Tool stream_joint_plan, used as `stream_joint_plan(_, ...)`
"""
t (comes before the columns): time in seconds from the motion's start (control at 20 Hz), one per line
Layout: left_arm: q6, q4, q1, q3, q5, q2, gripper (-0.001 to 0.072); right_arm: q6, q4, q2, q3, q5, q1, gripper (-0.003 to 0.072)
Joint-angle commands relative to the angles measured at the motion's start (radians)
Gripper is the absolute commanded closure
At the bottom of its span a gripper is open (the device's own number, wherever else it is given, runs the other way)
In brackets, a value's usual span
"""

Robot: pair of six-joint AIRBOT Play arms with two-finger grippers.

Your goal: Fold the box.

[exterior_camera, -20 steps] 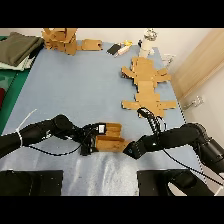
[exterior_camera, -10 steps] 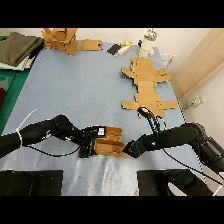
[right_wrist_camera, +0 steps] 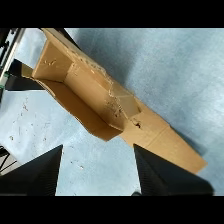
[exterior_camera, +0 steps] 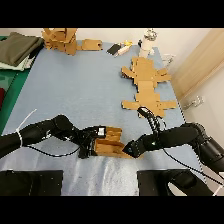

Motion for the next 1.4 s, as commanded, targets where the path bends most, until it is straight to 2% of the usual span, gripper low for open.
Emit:
stream_joint_plan(0.0, 0.001, 0.000, -0.001, 0.000, -0.006, -0.001, 0.0053, 0.000, 0.003, -0.001, 0.001, 0.000, 0.001, -0.0011)
stream_joint_plan(0.05, 0.002, 0.000, -0.001, 0.000, -0.005, -0.001, 0.0011, 0.000, 0.004, -0.001, 0.001, 0.000, 0.001, -0.0011)
stream_joint_plan(0.4, 0.011, 0.000, -0.004, 0.000, -0.008, -0.027, 0.0009, 0.000, 0.004, -0.001, 0.001, 0.000, 0.001, -0.0011)
stream_joint_plan(0.6, 0.012, 0.001, -0.047, 0.000, -0.001, -0.036, 0.0011, 0.000, 0.004, -0.001, 0.001, 0.000, 0.001, -0.0011)
stream_joint_plan(0.9, -0.005, 0.001, -0.049, 0.000, 0.006, -0.035, 0.0033, 0.000, 0.004, -0.001, 0.001, 0.000, 0.001, -0.0012)
stream_joint_plan(1.0, -0.039, 0.001, -0.048, 0.000, 0.021, -0.035, 0.0102, 0.000, 0.004, -0.001, 0.001, 0.000, 0.001, -0.0011)
stream_joint_plan(1.35, -0.126, 0.015, -0.048, 0.000, 0.114, -0.035, 0.0102, 0.000, 0.003, -0.001, 0.001, 0.000, 0.001, -0.0011)
